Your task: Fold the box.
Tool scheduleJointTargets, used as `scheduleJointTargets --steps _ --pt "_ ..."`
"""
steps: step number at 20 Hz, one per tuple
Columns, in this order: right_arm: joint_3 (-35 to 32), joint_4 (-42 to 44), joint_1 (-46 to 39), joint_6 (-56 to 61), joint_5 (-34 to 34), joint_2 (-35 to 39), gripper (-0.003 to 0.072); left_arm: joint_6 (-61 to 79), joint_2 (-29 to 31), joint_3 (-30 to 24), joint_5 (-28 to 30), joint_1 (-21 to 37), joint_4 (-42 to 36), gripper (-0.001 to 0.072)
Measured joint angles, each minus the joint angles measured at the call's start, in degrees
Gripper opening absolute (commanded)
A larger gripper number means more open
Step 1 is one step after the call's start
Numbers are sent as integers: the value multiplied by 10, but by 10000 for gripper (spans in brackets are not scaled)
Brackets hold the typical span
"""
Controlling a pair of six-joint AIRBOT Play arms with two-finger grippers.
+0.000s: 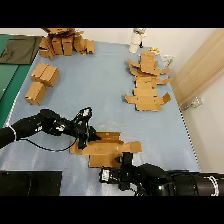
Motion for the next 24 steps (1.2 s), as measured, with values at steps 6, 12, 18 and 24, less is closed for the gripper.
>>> scheduleJointTargets --steps 6,12,18,24 --pt "0 -1 0 0 -2 0 491 0 0 0 0 0 0 12" --pt "-1 -2 0 0 -2 -1 491 0 0 0 0 0 0 11" --pt "-1 -3 0 0 2 -1 562 0 0 0 0 0 0 11" --pt "-14 -5 -2 -12 -4 0 720 0 0 0 0 0 0 12"
